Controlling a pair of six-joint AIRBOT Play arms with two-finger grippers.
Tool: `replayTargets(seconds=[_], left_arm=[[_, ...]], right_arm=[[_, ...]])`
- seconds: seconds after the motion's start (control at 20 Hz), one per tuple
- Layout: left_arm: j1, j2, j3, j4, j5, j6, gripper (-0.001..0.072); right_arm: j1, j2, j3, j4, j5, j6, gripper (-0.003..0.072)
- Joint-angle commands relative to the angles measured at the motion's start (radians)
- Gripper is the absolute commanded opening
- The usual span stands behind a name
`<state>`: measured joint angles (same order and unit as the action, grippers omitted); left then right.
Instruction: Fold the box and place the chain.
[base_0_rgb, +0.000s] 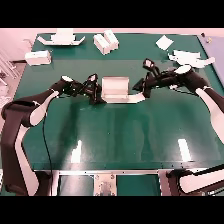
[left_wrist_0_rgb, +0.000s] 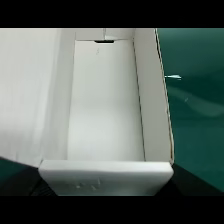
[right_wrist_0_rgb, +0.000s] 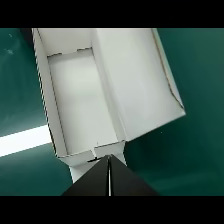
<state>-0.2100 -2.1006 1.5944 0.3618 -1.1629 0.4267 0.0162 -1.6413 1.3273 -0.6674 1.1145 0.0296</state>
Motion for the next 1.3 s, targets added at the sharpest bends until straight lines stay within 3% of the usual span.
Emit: replayTargets(seconds=[0.0, 0.35, 0.6, 0.9, 1.25], left_arm=[[0.001, 0.0, 0.0, 0.0, 0.0, 0.0, 0.0477], [0.001, 0.0, 0.0, 0.0, 0.0, 0.0, 0.0477], [0.001, 0.0, 0.0, 0.0, 0.0, 0.0, 0.0477], [0.001, 0.0, 0.0, 0.0, -0.001, 0.0, 0.0477], [0.001, 0.0, 0.0, 0.0, -0.001, 0.0, 0.0477]], right_arm=[[-0.063, 0.034, 0.003, -0.07, 0.012, 0.353, 0.0009], [-0.242, 0.026, -0.019, -0.153, 0.021, 1.033, 0.0007], [-0.233, -0.03, -0.086, -0.1, 0.019, 1.093, 0.0006], [-0.116, -0.143, -0.086, -0.016, -0.039, 1.066, 0.0006], [-0.054, -0.151, -0.084, 0.051, -0.048, 1.066, 0.0006]])
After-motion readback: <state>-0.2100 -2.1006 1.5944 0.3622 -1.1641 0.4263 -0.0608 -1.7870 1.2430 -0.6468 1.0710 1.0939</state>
